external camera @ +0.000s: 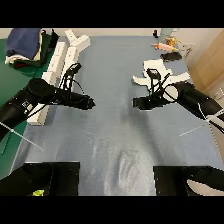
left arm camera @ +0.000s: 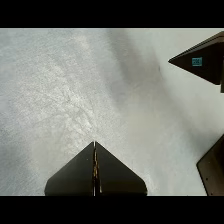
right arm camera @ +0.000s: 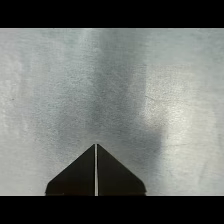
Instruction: Fold the box.
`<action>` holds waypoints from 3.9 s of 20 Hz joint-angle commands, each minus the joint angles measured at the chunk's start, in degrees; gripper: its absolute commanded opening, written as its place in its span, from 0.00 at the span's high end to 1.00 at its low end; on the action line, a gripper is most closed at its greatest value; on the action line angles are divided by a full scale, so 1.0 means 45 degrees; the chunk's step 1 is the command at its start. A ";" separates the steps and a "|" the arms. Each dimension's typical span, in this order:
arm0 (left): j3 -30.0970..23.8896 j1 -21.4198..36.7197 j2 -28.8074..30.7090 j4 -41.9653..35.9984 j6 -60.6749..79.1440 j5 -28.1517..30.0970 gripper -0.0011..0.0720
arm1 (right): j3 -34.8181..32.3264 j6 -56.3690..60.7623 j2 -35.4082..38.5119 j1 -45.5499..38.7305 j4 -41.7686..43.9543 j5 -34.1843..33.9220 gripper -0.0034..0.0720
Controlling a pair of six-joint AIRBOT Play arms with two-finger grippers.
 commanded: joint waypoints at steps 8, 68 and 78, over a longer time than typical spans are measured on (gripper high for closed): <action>0.0005 -0.0010 -0.0005 0.0005 0.0000 0.0010 0.97 | 0.0015 0.0000 0.0000 0.0005 0.0010 0.0000 0.92; -0.0005 0.1564 0.0000 -0.0029 -0.2589 -0.0894 0.97 | 0.3322 -0.6713 -0.3313 -0.9612 0.7762 0.5736 0.96; -0.0005 0.3113 -0.0010 0.0087 -0.0748 -0.3157 0.97 | -0.5994 -0.3342 0.5372 -0.8772 0.6397 0.5654 0.96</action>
